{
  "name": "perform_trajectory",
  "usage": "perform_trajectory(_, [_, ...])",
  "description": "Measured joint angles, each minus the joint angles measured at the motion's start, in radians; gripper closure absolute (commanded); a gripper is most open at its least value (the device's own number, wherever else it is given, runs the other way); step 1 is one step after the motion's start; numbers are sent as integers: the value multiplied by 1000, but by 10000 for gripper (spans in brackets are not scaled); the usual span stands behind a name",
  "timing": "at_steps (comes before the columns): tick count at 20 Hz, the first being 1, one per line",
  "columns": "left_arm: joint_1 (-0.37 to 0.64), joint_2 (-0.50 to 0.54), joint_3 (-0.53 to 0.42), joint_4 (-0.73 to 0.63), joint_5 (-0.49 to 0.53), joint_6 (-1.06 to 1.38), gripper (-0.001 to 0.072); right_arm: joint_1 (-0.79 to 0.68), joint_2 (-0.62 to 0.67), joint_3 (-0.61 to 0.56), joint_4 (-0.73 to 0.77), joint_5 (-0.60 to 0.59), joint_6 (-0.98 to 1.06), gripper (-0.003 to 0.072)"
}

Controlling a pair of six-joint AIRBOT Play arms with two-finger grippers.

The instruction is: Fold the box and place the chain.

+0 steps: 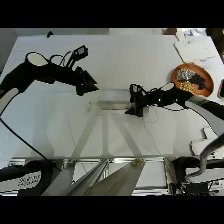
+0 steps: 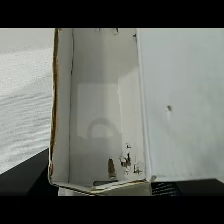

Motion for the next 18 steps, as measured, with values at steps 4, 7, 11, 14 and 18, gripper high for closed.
perform_trajectory(4, [7,47,-13,129,-37,-8,352,0,0,0,1,-1,0,194])
perform_trajectory(7, [-24,58,-52,175,-36,-6,355,0,0,0,1,-1,0,194])
perform_trajectory(11, [-75,48,-97,200,-7,8,348,0,0,0,1,-1,0,194])
perform_trajectory(14, [-109,25,-111,225,32,32,259,0,0,0,1,-1,0,194])
perform_trajectory(18, [-143,-16,-118,246,104,114,202,0,0,0,1,-1,0,194])
